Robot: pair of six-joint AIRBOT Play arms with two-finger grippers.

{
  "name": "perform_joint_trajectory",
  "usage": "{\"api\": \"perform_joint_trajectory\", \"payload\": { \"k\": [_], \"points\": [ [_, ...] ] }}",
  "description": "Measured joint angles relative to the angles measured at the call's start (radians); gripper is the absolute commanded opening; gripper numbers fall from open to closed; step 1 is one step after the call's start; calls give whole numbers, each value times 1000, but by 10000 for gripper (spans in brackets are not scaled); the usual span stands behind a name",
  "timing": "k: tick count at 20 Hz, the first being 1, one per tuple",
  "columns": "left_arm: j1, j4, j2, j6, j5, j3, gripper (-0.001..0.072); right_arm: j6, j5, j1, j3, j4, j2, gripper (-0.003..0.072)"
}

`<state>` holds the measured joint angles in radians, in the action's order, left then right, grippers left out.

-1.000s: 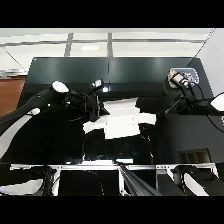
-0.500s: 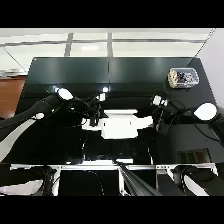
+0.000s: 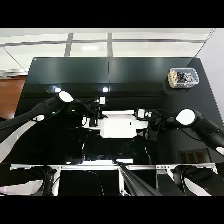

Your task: Fold the box and place the chain.

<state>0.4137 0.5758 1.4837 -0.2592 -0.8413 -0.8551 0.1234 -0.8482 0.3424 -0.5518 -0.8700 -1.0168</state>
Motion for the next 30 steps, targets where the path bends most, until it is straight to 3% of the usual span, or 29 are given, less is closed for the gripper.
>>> {"api": "perform_joint_trajectory", "payload": {
  "k": [17, 30],
  "points": [
    [0, 3, 0, -3, -4, 1, 25, -203, 60, 129, 1, 105, -116, 679],
    [0, 3, 0, -1, -12, 1, 25, -245, 159, 13, -19, 232, -52, 679]
  ]
}}
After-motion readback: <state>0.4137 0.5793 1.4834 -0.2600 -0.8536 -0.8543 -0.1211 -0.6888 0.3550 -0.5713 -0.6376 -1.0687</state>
